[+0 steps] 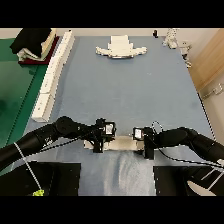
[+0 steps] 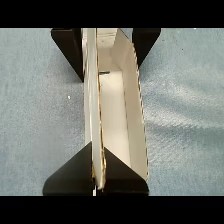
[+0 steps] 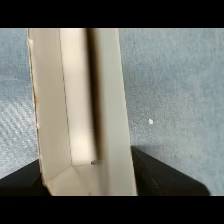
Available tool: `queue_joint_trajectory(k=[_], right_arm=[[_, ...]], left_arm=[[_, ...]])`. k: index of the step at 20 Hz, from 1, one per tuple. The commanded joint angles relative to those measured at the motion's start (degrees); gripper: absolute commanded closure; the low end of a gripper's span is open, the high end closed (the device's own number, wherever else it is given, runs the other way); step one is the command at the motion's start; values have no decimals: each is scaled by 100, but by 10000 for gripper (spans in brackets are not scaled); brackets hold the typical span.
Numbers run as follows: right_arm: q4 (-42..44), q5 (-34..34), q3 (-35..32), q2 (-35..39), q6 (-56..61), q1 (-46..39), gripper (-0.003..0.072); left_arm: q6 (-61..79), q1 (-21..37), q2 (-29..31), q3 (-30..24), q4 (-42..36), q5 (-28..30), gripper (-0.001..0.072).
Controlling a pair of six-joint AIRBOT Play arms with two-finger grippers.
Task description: Fold the box.
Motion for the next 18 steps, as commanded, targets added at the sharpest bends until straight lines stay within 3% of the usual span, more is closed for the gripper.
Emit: queue_joint_trajectory(k=[1, 8, 18], right_arm=[[-26, 44, 9, -39, 0, 26, 37], [-50, -68, 9, 348, 4, -11, 36], [-44, -37, -4, 39, 0, -7, 37]], left_arm=[[0, -2, -2, -2, 0, 0, 696], [0, -2, -2, -2, 2, 0, 696], [0, -2, -2, -2, 2, 0, 696]])
